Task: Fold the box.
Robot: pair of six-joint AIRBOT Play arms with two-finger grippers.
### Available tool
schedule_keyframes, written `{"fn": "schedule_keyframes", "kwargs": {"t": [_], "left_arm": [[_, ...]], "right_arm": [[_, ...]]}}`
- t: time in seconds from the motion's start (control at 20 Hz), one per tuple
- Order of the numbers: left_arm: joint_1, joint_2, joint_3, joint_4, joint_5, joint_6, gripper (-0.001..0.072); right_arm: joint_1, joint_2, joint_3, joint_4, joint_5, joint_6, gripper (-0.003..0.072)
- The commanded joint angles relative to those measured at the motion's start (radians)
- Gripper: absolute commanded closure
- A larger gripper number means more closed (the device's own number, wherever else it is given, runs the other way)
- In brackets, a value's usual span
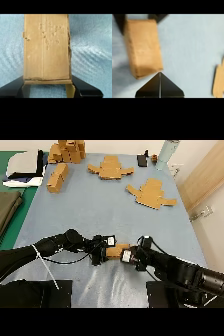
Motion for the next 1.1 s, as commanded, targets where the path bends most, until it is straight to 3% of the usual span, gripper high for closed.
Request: {"fn": "schedule_keyframes", "kwargs": {"t": [0.0, 0.15, 0.4, 0.6, 0.75, 1.05], "left_arm": [[0.0, 0.0, 0.0, 0.0, 0.0, 0.0, 0.0246], [0.0, 0.0, 0.0, 0.0, 0.0, 0.0, 0.0246], [0.0, 0.0, 0.0, 0.0, 0.001, 0.0, 0.0246], [0.0, 0.0, 0.0, 0.0, 0.0, 0.0, 0.0246], [0.0, 0.0, 0.0, 0.0, 0.0, 0.0, 0.0246], [0.0, -0.001, 0.0, 0.0, 0.0, 0.0, 0.0246]], "right_arm": [[-0.066, 0.005, 0.02, -0.261, -0.197, 0.432, 0.0681], [-0.154, 0.006, 0.043, -0.178, -0.177, 0.443, 0.0682], [-0.094, 0.07, 0.048, 0.179, -0.077, 0.371, 0.0683], [-0.031, 0.169, 0.035, 0.336, -0.104, 0.093, 0.0682], [-0.032, 0.167, -0.005, 0.365, -0.12, -0.053, 0.0682], [-0.032, 0.151, -0.07, 0.32, 0.076, -0.187, 0.0681]]}}
